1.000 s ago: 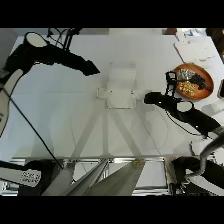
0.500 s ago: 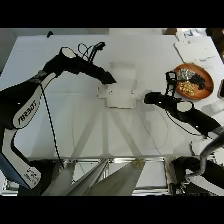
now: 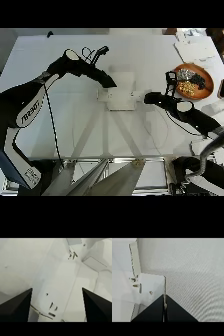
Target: Fold the box and place the chain.
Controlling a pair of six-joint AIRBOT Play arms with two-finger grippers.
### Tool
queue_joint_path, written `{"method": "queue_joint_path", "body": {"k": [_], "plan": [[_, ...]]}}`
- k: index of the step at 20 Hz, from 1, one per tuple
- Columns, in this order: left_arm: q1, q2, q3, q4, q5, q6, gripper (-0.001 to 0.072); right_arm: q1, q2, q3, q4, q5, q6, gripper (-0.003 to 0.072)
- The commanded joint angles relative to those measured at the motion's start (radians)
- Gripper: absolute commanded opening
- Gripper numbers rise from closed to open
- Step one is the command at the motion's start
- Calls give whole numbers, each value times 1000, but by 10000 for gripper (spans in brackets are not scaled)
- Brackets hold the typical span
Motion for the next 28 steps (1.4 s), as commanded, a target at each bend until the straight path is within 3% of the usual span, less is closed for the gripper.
{"method": "queue_joint_path", "body": {"k": [1, 7, 14, 21, 25, 28], "plan": [[31, 19, 1, -15, -63, 6, 699, 1, 0, 0, 0, 0, 0, 11], [66, 44, 1, -6, -91, 6, 700, 1, 0, 0, 0, 0, 0, 11], [65, 31, 1, 28, 64, -45, 699, 1, 0, 0, 0, 0, 0, 11], [51, -58, 1, -59, -61, 22, 700, 1, 0, 0, 0, 0, 0, 11], [45, -62, 1, -174, -63, 206, 699, 1, 0, 0, 0, 0, 0, 11], [45, -62, 1, -147, -72, 249, 683, 1, 0, 0, 0, 0, 0, 11]]}}
